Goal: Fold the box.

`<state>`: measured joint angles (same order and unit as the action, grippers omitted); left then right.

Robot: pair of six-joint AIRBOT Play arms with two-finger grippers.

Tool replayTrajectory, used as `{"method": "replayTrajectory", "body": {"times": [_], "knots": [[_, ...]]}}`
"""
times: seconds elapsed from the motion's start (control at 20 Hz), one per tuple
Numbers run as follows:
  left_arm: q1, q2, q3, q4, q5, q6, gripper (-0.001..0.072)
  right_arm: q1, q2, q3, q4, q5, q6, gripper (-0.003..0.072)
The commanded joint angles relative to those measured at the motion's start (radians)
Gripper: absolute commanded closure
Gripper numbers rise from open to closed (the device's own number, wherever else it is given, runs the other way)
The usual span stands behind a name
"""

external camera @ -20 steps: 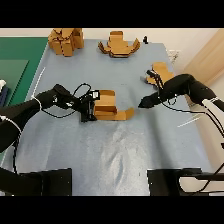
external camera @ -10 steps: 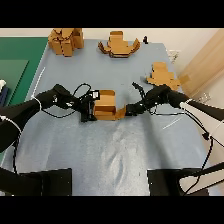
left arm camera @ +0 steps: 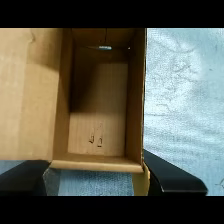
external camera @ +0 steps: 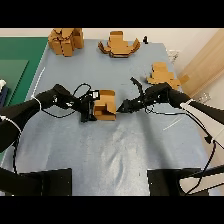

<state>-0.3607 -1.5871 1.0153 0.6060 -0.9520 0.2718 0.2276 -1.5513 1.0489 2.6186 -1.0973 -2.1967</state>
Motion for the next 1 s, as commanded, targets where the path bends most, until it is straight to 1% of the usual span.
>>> {"method": "replayTrajectory", "body": {"times": [0.0, 0.25, 0.4, 0.45, 0.5, 0.65, 0.95], "knots": [[0.0, 0.0, 0.0, -0.001, -0.001, 0.0, 0.0671, 0.003, -0.003, 0.001, 0.054, -0.036, -0.003, 0.0619], [0.0, 0.0, 0.0, -0.001, -0.001, 0.0, 0.0671, 0.003, -0.002, 0.001, 0.058, -0.044, -0.002, 0.0619], [0.0, 0.0, 0.0, -0.001, -0.001, 0.0, 0.0671, -0.002, -0.001, 0.001, 0.033, -0.046, 0.009, 0.062], [0.0, 0.0, 0.0, 0.0, -0.001, 0.0, 0.0671, -0.006, 0.002, 0.001, 0.026, -0.056, 0.009, 0.0637], [0.0, 0.0, 0.0, -0.001, -0.001, 0.0, 0.0671, -0.01, 0.005, 0.001, 0.014, -0.064, 0.025, 0.0678], [0.0, 0.0, 0.0, 0.0, 0.0, 0.0, 0.0671, -0.012, 0.014, 0.001, -0.022, -0.06, 0.081, 0.0679], [0.0, 0.0, 0.0, -0.001, -0.001, 0.0, 0.0671, -0.011, 0.013, 0.001, 0.011, -0.05, 0.092, 0.0678]]}}
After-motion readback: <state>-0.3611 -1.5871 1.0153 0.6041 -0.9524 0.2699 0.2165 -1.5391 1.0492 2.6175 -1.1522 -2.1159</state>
